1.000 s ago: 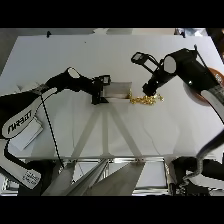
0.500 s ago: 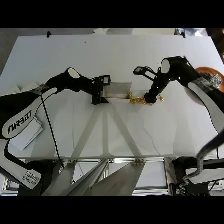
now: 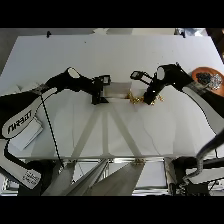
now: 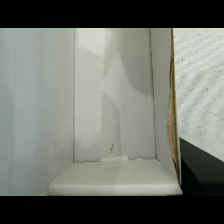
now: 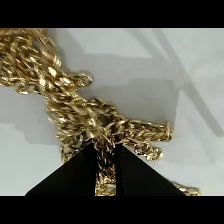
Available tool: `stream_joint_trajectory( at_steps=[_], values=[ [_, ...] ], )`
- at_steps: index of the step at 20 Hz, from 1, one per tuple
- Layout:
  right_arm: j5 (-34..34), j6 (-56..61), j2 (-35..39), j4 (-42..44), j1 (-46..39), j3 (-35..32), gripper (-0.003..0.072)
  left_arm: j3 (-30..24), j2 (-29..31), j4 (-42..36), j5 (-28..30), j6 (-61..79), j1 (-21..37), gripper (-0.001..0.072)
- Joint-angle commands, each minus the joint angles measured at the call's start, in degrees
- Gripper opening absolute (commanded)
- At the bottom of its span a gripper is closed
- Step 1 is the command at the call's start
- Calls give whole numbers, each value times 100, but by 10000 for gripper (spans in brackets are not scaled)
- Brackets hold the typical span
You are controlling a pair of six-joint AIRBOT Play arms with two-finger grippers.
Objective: Fold the box and place the chain.
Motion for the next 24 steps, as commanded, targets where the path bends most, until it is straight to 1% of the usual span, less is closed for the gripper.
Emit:
stream_joint_trajectory(
  at_steps=[1, 2, 4, 7, 9, 11, 15, 17, 19, 22, 24],
  values=[
    [-345, 195, 310, 7, 157, -57, 30, 0, 4, 2, 0, 0, 2, 516],
    [-516, 234, 518, 7, 205, -57, 9, 0, 4, 2, -2, 0, 2, 516],
    [-739, 232, 1001, 9, 317, -57, 10, 0, 4, 2, 0, 0, 2, 516],
    [-787, 229, 1617, 15, 555, -44, 9, 0, 4, 2, 0, 0, 2, 516],
    [-789, 227, 1786, 133, 737, 31, 8, 0, 4, 2, 0, 0, 2, 516],
    [-909, 210, 1788, 393, 925, 114, 6, 0, 4, 2, 0, 0, 2, 516],
    [-1648, 203, 1703, 1080, 1305, 114, 6, 0, 4, 2, 0, 0, 2, 516],
    [-2017, 205, 1537, 1386, 1462, 114, 6, 0, 4, 2, 0, 0, 2, 516],
    [-2050, 210, 1239, 1401, 1589, 114, 7, 0, 4, 2, -2, 0, 2, 516],
    [-1722, 214, 793, 1239, 1731, 114, 18, 0, 4, 2, -2, 0, 2, 516],
    [-1698, 229, 739, 1121, 1790, 114, 245, 0, 4, 2, 0, 0, 2, 516]
  ],
)
